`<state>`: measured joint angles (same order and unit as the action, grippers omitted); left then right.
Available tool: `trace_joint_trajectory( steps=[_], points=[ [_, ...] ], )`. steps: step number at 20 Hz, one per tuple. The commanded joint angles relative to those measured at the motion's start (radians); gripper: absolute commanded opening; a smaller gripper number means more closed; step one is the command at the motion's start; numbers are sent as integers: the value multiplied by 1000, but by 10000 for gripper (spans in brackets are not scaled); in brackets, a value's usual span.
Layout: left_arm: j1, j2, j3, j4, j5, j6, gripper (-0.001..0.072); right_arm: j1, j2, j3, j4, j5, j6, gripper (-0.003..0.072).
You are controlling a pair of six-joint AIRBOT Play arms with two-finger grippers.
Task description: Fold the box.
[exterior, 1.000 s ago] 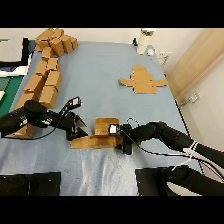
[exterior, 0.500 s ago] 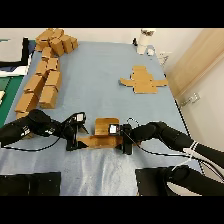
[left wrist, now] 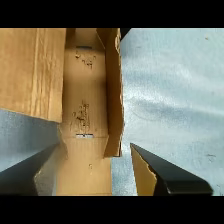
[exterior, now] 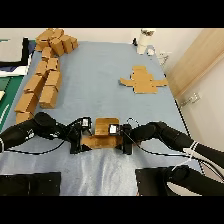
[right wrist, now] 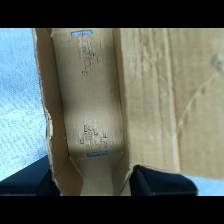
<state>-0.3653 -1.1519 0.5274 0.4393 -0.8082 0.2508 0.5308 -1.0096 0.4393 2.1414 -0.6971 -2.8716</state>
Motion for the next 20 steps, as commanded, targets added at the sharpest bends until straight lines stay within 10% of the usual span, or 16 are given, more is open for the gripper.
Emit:
trace_joint_trajectory(
  steps=[1,4,6,20],
  points=[
    [-22,-16,-1,-25,38,-1,500,0,0,0,0,0,0,554],
    [-28,-22,-1,-24,43,1,458,0,0,0,1,0,0,554],
    [-28,-22,-1,-19,51,0,239,0,0,0,0,0,0,554],
    [-84,-46,-1,-150,92,82,112,0,0,0,1,0,0,554]
  ],
)
